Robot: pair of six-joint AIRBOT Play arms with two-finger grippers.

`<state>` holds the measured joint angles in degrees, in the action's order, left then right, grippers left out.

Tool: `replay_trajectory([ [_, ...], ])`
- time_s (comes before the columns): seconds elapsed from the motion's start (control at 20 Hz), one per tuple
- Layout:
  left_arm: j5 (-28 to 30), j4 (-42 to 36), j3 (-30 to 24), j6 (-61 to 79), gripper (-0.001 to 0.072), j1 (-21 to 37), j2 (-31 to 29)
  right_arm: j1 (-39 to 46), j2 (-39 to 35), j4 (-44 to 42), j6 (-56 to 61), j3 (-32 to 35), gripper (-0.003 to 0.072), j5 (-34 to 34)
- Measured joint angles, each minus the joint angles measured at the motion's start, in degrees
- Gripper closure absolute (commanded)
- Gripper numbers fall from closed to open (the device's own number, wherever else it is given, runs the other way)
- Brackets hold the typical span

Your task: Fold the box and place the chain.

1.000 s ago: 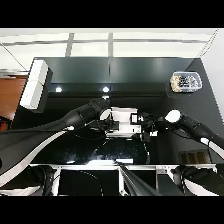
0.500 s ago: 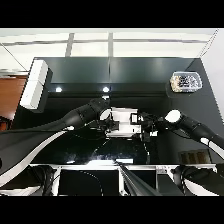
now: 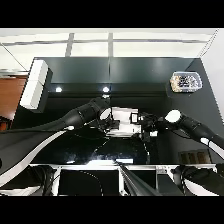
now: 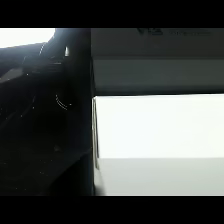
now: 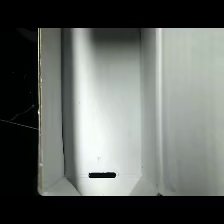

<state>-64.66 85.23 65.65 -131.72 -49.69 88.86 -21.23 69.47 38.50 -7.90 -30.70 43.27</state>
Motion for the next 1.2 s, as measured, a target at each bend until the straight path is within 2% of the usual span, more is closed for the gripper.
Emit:
replay_trajectory([
  [0.2, 0.02, 0.02, 0.02, 0.0, 0.0685, 0.15, 0.0, 0.24, -1.77, 1.11, 4.24, 0.0, 0.0047, 1.75],
  [0.55, 0.04, 0.39, 0.02, -0.04, 0.0683, 0.22, 0.0, 5.4, -8.33, 9.84, 14.45, 0.0, 0.0049, 7.72],
  [0.75, 0.07, 0.42, 0.02, -0.07, 0.0683, 0.22, 0.0, 6.6, -8.5, 10.78, 13.7, 0.0, 0.005, 7.23],
  [1.2, 0.02, 0.42, 0.02, -0.17, 0.0683, 0.22, 0.0, 2.12, -6.01, 9.77, 11.72, 0.0, 0.0054, 4.07],
])
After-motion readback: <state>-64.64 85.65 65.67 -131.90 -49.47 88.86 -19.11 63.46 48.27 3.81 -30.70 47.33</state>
